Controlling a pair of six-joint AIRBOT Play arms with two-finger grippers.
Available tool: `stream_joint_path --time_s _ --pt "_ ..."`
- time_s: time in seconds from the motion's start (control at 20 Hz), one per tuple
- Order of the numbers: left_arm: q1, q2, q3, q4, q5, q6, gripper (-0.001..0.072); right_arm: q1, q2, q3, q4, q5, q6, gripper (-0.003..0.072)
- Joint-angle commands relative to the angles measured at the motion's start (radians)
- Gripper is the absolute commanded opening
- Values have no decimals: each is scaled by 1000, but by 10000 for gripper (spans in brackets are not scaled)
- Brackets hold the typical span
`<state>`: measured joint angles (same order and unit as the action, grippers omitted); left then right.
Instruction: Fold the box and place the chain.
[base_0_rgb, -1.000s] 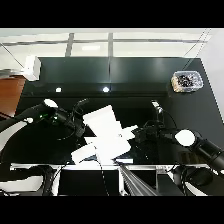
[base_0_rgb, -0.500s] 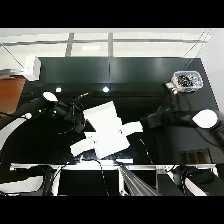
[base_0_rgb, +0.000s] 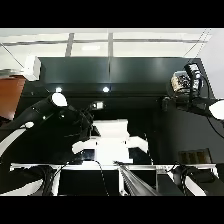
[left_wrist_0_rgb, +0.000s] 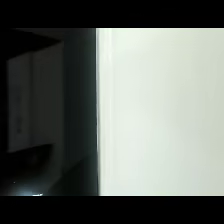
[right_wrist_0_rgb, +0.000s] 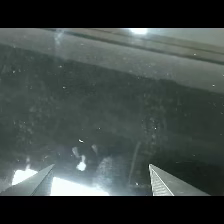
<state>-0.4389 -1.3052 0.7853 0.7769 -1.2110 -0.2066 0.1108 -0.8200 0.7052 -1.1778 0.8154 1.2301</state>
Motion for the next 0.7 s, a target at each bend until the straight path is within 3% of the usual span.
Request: stream_joint_path --time_s 0.0,0.15,0.25,0.65 --pt "-58 73 -53 48 118 60 25 -7 0 -6 -3 64 -72 677" --pt "-118 164 -140 55 315 108 27 -7 -2 -15 8 135 -148 676" --pt "-119 169 -198 56 396 150 29 -7 -2 -15 70 182 -205 676" --pt "-114 136 -222 51 507 178 31 170 -2 -99 239 201 -538 676"
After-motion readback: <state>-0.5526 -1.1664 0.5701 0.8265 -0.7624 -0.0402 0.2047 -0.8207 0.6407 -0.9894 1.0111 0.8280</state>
